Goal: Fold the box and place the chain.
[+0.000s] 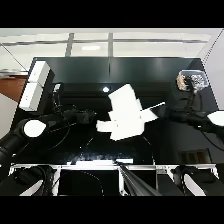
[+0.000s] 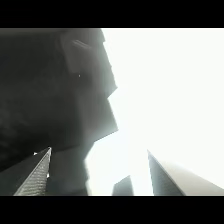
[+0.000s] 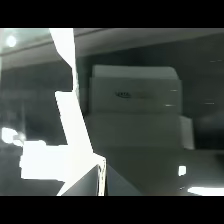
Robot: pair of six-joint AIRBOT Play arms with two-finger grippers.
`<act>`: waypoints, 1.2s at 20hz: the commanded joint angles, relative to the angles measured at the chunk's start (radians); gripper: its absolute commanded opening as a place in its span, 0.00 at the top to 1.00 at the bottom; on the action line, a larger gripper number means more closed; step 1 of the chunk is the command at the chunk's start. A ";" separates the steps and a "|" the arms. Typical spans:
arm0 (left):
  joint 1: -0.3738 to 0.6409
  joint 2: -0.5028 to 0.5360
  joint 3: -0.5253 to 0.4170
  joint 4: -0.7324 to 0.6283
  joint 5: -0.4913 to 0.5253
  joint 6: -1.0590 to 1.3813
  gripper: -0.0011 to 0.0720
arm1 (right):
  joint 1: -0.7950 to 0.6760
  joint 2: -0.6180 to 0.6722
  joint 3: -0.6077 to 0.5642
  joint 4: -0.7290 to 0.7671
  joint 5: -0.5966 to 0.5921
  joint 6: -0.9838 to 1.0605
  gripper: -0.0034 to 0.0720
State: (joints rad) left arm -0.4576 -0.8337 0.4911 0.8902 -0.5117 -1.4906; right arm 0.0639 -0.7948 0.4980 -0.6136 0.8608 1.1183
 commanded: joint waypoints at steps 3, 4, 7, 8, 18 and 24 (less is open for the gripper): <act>0.082 -0.076 0.000 -0.148 -0.091 -0.016 0.03 | 0.280 0.011 -0.053 -0.128 -0.230 0.024 0.89; 0.101 -0.091 0.000 -0.151 -0.150 0.025 0.03 | 0.313 0.013 -0.074 -0.124 -0.262 0.021 0.89; 0.177 -0.164 0.000 -0.285 -0.357 0.325 0.04 | 0.403 0.014 -0.103 -0.122 -0.322 0.014 0.89; 0.209 -0.192 0.000 -0.346 -0.412 0.427 0.03 | 0.423 0.014 -0.103 -0.116 -0.331 0.014 0.89; 0.309 -0.570 0.000 -0.766 -0.641 1.013 0.03 | 0.437 0.014 -0.103 -0.070 -0.313 0.015 0.89; 0.275 -0.661 0.089 -0.657 -0.770 1.190 0.06 | 0.437 0.014 -0.103 -0.071 -0.313 0.015 0.89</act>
